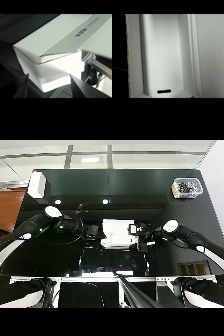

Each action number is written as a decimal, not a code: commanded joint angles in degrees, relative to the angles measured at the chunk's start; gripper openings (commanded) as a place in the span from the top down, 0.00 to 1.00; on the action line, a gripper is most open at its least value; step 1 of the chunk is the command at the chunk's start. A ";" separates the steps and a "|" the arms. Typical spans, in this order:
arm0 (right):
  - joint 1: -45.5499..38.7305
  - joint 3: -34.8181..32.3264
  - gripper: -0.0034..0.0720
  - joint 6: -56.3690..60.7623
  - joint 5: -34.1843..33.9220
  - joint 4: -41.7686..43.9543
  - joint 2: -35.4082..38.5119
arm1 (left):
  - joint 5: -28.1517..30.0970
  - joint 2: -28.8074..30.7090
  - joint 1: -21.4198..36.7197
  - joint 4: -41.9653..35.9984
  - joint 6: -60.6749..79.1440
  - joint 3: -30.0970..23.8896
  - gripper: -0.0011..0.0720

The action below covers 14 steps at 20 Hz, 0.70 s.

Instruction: Fold the box and place the chain.

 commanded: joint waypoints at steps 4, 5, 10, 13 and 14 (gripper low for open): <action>0.02 0.04 0.43 0.17 -0.17 0.04 -0.02 | 1.01 0.00 -4.63 8.50 -13.27 5.11 0.27; 0.02 0.04 0.43 0.20 -0.22 0.04 -0.02 | 0.98 0.00 -5.35 10.14 -14.60 5.68 0.28; 0.02 0.04 0.43 0.42 -0.48 0.07 -0.02 | 5.20 0.00 -9.62 17.53 -24.28 6.62 0.30; 0.02 0.04 0.43 0.94 -1.20 0.28 -0.02 | 8.87 -0.02 -13.05 22.27 -31.19 6.67 0.30; 0.02 0.04 0.43 0.94 -1.20 0.28 -0.02 | 9.53 -0.02 -13.90 23.21 -32.33 6.73 0.30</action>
